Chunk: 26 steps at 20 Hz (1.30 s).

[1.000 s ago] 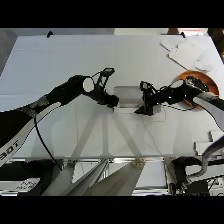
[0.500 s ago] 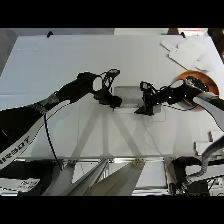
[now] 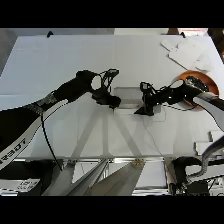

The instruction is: Fold the box and place the chain.

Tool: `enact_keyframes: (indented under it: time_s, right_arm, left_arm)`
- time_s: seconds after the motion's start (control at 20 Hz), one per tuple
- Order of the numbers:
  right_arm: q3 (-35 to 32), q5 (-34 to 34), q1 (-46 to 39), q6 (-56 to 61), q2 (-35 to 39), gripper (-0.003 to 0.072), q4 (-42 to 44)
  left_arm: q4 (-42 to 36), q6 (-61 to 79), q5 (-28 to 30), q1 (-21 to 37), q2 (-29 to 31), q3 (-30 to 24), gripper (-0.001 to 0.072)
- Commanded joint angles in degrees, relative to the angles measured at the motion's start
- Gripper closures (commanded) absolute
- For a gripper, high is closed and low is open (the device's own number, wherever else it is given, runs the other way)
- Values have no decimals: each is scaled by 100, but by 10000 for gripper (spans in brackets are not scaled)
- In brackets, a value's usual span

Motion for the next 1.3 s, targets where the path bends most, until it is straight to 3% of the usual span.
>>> enact_keyframes:
  time_s: [0.0,0.2,0.3,0.35,0.5,0.7,0.8,1.25]
  right_arm:
    - [0,-15,-4,-2,2,186,7]
    - [0,-15,-4,-2,2,186,7]
    - [0,-15,-4,-2,2,186,7]
    - [0,-15,-4,-2,2,186,7]
    - [0,-15,-4,-2,2,186,7]
    - [0,-15,-4,-2,2,186,7]
    - [0,-15,-4,-2,2,186,7]
    - [0,-15,-4,-2,2,186,7]
  left_arm:
    - [-267,0,33,31,79,4,247]
    - [-315,20,302,31,74,4,246]
    - [-101,-103,509,31,63,4,283]
    - [-2,-227,501,31,28,4,316]
    - [87,-354,236,7,-197,4,315]
    - [599,-1099,404,-195,-330,9,317]
    - [702,-1261,181,-227,-391,129,317]
    - [1084,-1891,-1325,-400,-1189,1582,316]
